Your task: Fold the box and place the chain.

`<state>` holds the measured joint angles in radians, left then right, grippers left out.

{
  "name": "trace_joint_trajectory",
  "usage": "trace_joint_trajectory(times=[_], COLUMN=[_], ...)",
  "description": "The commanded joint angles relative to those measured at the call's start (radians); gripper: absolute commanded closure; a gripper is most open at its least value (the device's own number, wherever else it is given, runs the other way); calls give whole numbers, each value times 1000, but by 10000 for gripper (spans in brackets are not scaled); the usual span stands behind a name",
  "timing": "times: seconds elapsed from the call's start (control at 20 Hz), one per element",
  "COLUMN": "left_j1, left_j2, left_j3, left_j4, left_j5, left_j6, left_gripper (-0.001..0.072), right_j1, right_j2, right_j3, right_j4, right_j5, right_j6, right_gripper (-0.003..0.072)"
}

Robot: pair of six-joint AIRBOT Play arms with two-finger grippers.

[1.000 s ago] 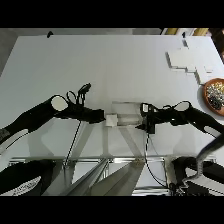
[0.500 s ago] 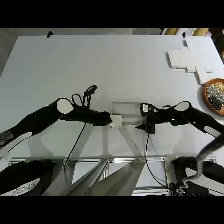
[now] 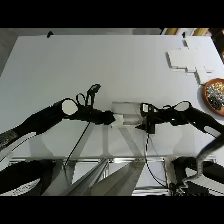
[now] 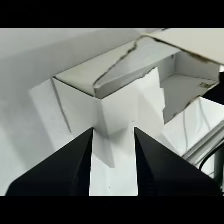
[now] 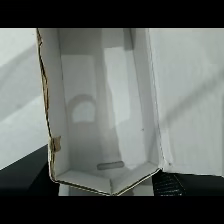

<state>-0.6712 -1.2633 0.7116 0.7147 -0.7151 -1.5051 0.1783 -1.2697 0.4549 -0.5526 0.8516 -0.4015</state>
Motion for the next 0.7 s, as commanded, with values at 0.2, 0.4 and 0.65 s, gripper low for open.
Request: trace_joint_trajectory(times=[0.2,0.4,0.65], left_j1=[-48,-78,-105], left_j2=[-35,-64,-120], left_j3=[23,104,232], left_j4=[179,298,477], left_j5=[29,-6,-159], left_j6=[-209,-321,-474], left_gripper=[382,350,350], right_j1=[0,0,0], right_j2=[0,0,0], right_j3=[0,0,0], right_j4=[0,0,0], right_j5=[0,0,0], right_j6=[0,0,0], right_gripper=[271,271,272])
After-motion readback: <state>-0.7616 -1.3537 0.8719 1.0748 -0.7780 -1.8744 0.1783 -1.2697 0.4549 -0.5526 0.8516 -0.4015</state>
